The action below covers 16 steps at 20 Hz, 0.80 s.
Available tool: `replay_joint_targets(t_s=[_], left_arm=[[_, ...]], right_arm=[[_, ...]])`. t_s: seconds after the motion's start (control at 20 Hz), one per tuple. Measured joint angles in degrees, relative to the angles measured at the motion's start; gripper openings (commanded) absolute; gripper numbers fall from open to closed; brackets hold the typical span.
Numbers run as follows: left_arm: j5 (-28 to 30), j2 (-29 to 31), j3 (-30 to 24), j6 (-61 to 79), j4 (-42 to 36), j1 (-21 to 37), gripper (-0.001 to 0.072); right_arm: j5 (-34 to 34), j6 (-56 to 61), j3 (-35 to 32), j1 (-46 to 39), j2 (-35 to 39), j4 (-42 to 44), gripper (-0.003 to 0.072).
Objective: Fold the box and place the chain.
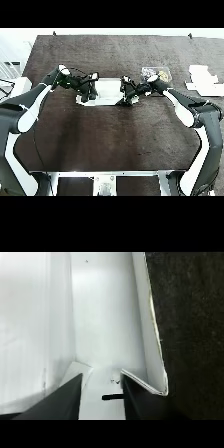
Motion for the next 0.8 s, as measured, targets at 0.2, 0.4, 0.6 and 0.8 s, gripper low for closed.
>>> replay_joint_targets(t_s=[0.2,0.4,0.6,0.8], left_arm=[[-0.07,-0.24,0.00,-0.90,-0.74,0.00,0.0602],[-0.15,-0.66,0.00,-1.42,-1.36,0.00,0.0601],[-0.28,-0.81,0.02,-2.16,-1.64,0.02,0.0599],[-0.09,-0.87,0.00,-2.54,-1.64,-0.02,0.0226]], right_arm=[[-0.07,0.02,0.00,0.00,0.00,-0.02,0.0541],[-0.09,0.00,0.00,0.00,0.00,-0.09,0.0541],[-0.04,0.00,0.00,0.00,0.00,-0.07,0.0542],[0.33,-0.02,0.00,0.04,0.00,0.00,0.0541]])
